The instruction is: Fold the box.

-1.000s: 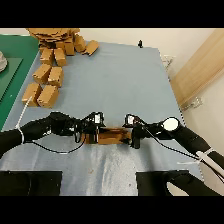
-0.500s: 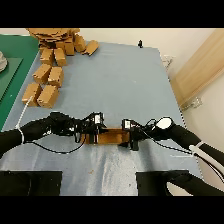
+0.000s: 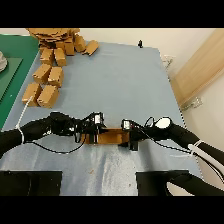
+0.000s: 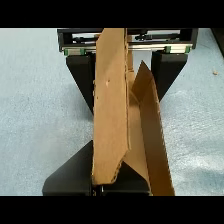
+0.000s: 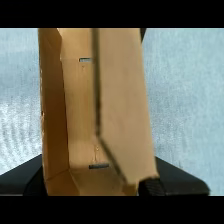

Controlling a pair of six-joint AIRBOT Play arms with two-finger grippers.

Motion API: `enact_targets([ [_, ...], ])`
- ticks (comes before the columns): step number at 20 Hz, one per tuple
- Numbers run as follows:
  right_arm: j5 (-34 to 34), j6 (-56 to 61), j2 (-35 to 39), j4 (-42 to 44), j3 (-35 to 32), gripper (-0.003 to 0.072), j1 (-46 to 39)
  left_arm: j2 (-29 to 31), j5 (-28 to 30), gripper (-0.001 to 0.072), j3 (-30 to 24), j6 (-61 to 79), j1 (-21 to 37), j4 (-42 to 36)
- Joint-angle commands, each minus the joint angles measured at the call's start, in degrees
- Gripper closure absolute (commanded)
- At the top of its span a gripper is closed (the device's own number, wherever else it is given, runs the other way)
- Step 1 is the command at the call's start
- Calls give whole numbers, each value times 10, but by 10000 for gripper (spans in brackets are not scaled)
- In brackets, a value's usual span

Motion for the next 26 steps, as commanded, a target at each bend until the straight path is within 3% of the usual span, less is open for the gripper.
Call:
enact_targets([
  [1,-8,-1,-8,1,0,-16,0,0,0,698,0,0,1,0],
  [3,-8,-1,-9,2,0,112,0,0,0,698,0,0,1,0],
  [15,-9,-1,-23,0,0,113,0,0,0,698,0,0,1,0],
  [18,-9,-1,-23,0,0,172,0,0,0,698,0,0,1,0],
  [26,9,0,-14,0,0,170,0,0,0,698,0,0,1,0],
])
